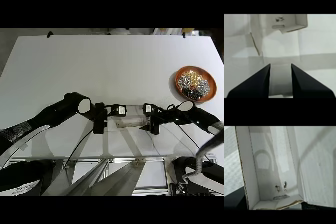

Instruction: Fold the box and place the chain.

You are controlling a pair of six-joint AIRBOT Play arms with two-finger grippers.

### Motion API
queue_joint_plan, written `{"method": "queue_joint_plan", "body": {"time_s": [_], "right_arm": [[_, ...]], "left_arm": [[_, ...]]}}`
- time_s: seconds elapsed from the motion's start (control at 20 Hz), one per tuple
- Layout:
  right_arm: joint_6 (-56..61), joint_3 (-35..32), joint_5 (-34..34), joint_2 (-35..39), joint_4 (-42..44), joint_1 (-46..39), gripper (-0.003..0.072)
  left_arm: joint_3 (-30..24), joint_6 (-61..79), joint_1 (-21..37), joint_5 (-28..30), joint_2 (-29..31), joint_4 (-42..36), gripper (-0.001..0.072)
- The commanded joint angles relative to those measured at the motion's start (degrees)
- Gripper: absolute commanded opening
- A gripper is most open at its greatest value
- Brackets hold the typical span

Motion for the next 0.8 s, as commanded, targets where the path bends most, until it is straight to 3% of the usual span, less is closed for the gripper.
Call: {"method": "queue_joint_plan", "body": {"time_s": [0.0, 0.2, 0.6, 0.75], "right_arm": [[0.0, 0.0, 0.0, 0.1, 0.0, 0.0, 0.0459], [0.0, 0.0, 0.0, 0.1, 0.0, 0.0, 0.0459], [0.0, 0.0, 0.0, 0.1, 0.0, 0.0, 0.0459], [0.0, 0.0, 0.0, 0.1, 0.0, 0.0, 0.0459]], "left_arm": [[-0.6, 5.1, 0.7, 5.0, -0.2, -1.3, 0.0293], [-0.7, 13.1, 0.5, 4.8, -1.7, -6.2, 0.0294], [-0.7, 13.2, 0.2, 6.3, -3.0, -10.2, 0.0259], [-0.7, 13.2, -0.5, 7.6, -3.3, -12.3, 0.0151]]}}
